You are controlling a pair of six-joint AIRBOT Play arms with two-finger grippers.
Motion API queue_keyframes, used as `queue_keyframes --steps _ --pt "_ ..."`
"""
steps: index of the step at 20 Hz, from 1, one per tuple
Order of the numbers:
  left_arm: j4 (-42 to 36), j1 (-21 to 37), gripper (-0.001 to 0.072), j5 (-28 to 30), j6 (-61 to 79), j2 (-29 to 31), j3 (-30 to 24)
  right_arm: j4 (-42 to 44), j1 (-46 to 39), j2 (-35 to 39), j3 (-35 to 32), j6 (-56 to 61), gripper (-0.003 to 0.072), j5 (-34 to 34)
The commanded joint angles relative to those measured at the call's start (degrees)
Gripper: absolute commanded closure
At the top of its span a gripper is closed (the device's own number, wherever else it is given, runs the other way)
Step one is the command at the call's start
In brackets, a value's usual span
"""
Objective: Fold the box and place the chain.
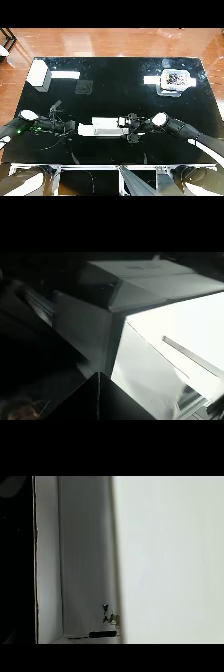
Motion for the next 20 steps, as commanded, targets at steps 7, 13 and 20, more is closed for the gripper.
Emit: queue_keyframes --steps 7,13,20 --pt "-1.66 -5.2 0.0612 1.86 -0.68 -1.84 0.11 -0.02 0.04 -0.02 0.02 0.02 0.0119 0.02" --pt "1.16 -5.25 0.013 -3.39 -1.09 0.15 3.17 -0.02 0.04 -0.02 0.02 0.02 0.0119 0.02" --pt "0.92 -5.27 0.0073 -9.62 -1.16 0.17 6.23 -0.02 0.07 -0.02 0.02 0.02 0.0119 0.02"
